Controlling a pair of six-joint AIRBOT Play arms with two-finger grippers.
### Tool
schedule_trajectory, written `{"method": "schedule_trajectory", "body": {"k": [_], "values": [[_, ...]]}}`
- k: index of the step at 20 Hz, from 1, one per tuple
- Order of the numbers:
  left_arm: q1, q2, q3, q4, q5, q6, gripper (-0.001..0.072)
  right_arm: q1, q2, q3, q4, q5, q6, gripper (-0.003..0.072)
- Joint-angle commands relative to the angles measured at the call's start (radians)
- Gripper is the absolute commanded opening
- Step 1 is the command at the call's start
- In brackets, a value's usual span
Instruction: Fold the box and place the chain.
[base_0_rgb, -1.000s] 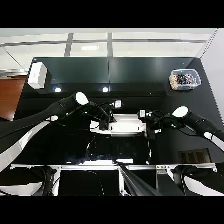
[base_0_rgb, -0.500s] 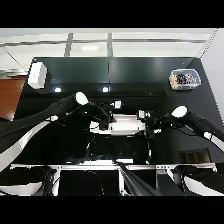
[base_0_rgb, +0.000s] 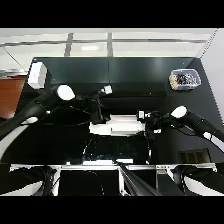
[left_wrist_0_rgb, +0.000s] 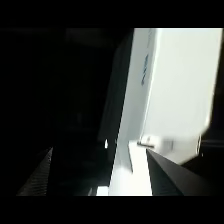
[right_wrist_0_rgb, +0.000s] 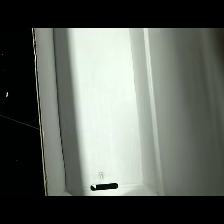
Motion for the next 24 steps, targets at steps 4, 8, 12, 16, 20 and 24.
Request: {"method": "schedule_trajectory", "body": {"k": [4, 8, 12, 16, 20, 24], "values": [[0.105, 0.076, -0.034, 0.053, -0.356, -0.664, 0.0476, 0.0, -0.001, 0.0, 0.0, 0.0, 0.001, 0.0188], [0.058, 0.009, -0.121, -0.44, -0.364, -0.5, 0.0028, 0.0, -0.001, 0.0, 0.003, 0.0, 0.0, 0.0188], [0.041, -0.054, -0.118, -0.701, -0.105, -0.349, 0.0027, 0.0, -0.001, 0.0, 0.003, -0.01, 0.0, 0.0189], [0.04, -0.099, -0.118, -0.619, 0.133, -0.342, 0.0027, 0.0, -0.001, 0.0, 0.003, -0.01, 0.0, 0.0189], [0.037, -0.158, -0.119, -0.588, 0.122, -0.342, 0.0027, 0.0, -0.001, 0.0, 0.003, -0.01, 0.0, 0.0189], [0.022, -0.203, -0.119, -0.546, 0.109, -0.342, 0.0026, 0.0, -0.001, 0.0, 0.003, -0.01, 0.0, 0.0189]]}}
